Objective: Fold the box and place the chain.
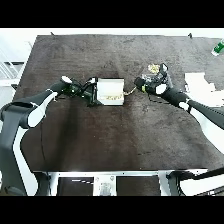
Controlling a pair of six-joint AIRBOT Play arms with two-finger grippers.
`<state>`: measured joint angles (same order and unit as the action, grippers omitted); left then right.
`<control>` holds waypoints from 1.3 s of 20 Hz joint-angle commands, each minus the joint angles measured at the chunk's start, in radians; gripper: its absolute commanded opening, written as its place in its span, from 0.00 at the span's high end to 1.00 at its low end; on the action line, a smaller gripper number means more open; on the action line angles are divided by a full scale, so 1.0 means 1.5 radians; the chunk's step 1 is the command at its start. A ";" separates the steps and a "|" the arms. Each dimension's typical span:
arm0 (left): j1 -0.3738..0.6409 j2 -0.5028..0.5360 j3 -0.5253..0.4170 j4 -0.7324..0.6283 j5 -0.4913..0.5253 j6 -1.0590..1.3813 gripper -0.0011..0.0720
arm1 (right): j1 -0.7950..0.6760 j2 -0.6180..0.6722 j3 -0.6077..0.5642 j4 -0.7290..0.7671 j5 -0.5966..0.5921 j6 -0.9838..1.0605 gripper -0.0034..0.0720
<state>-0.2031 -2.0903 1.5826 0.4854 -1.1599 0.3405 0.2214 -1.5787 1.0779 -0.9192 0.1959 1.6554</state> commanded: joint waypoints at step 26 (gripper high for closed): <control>0.000 0.000 0.000 0.000 0.000 0.000 0.26 | 0.238 0.021 -0.031 0.002 -0.016 -0.077 0.67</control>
<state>-0.2031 -2.0903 1.5826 0.4850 -1.1599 0.3405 0.5877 -1.4708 1.0317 -0.9291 0.1986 1.5352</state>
